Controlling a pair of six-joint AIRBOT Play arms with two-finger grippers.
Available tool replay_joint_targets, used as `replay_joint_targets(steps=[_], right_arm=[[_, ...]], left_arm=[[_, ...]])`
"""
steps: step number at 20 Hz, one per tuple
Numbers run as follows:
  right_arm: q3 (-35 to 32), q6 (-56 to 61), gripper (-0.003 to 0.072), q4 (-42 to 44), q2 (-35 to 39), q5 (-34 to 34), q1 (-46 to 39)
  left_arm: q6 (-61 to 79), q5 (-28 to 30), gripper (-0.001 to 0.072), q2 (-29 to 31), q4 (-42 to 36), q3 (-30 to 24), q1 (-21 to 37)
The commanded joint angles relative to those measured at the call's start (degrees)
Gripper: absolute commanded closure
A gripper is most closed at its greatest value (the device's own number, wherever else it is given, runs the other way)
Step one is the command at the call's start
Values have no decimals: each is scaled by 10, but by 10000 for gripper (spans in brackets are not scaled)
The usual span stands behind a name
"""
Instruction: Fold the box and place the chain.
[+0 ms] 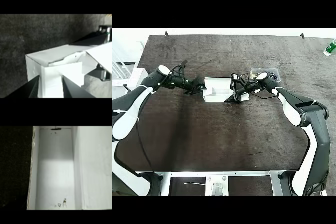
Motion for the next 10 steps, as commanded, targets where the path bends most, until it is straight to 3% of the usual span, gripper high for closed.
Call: replay_joint_targets(steps=[1,10], right_arm=[[0,0,257,0,0,0,0],[0,0,257,0,0,0,0]], left_arm=[[-43,-7,354,0,41,16,-14],[-91,2,355,-1,50,16,-37]])
